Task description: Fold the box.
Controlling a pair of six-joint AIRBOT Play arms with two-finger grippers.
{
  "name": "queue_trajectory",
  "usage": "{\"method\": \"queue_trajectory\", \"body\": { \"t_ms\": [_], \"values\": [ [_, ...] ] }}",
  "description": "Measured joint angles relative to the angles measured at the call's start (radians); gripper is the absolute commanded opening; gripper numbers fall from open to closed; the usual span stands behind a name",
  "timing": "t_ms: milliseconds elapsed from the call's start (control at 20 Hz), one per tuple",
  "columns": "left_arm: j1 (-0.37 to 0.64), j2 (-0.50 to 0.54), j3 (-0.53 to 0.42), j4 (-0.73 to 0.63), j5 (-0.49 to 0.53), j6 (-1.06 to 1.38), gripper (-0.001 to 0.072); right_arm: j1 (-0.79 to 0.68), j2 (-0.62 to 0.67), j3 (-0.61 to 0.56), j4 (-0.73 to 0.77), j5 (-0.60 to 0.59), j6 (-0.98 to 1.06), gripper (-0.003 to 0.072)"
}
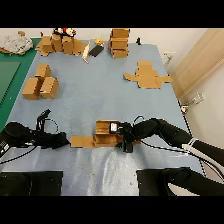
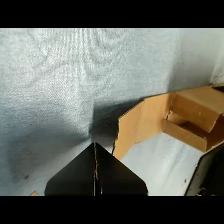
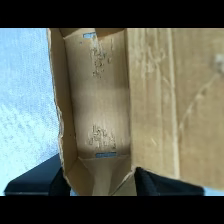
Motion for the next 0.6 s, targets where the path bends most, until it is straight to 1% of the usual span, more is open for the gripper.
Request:
{"method": "queue_trajectory", "body": {
  "t_ms": [250, 450, 600],
  "values": [
    [-0.003, -0.06, -0.008, -0.118, 0.029, 0.086, 0.001, 0.0, 0.0, 0.0, 0.0, 0.0, 0.0, 0.0459],
    [-0.08, -0.124, -0.01, -0.233, 0.057, 0.161, 0.001, 0.0, 0.0, 0.0, 0.0, 0.0, 0.0, 0.0459],
    [-0.151, -0.143, -0.01, -0.305, 0.095, 0.19, 0.001, 0.0, 0.0, 0.0, 0.0, 0.0, 0.0, 0.0459]
  ]
}}
